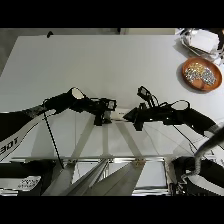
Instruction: Fold the box and place the chain.
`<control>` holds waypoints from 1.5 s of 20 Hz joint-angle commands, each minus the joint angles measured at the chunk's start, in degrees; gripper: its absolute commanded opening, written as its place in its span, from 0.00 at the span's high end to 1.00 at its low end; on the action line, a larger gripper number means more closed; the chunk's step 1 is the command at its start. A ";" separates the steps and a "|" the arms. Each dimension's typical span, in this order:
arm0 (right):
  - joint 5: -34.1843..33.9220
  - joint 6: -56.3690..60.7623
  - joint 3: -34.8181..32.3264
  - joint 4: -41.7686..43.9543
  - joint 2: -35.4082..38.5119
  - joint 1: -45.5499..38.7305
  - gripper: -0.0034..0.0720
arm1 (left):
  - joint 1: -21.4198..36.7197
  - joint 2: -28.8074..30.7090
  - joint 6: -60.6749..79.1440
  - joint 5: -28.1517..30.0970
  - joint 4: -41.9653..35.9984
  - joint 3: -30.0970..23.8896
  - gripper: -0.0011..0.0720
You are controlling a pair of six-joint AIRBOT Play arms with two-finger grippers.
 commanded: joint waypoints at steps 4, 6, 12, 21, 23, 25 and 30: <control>-2.62 2.29 -1.57 -2.93 -0.90 -0.04 0.94 | 0.02 0.04 -0.02 0.02 -0.02 0.04 0.61; -3.26 2.67 -1.57 -2.82 -1.81 -0.04 0.94 | 0.02 0.04 -0.02 0.00 -0.02 0.04 0.61; -2.93 3.87 -1.44 -1.79 -3.87 0.00 0.94 | 0.02 0.04 -0.02 0.02 -0.02 0.04 0.61; -3.13 12.26 5.16 -5.64 9.60 0.00 0.94 | 0.02 0.04 0.00 0.02 -0.02 0.04 0.61; -3.65 22.49 9.03 -14.88 12.57 -0.44 0.94 | 0.02 0.04 -0.02 0.00 -0.02 0.04 0.61; -2.54 35.43 13.16 -27.30 14.47 -2.34 0.94 | 0.02 0.04 -0.02 0.00 0.00 0.04 0.61; 6.71 59.58 16.55 -55.95 14.88 -8.59 0.94 | 0.02 0.04 -0.02 -0.02 -0.02 0.04 0.61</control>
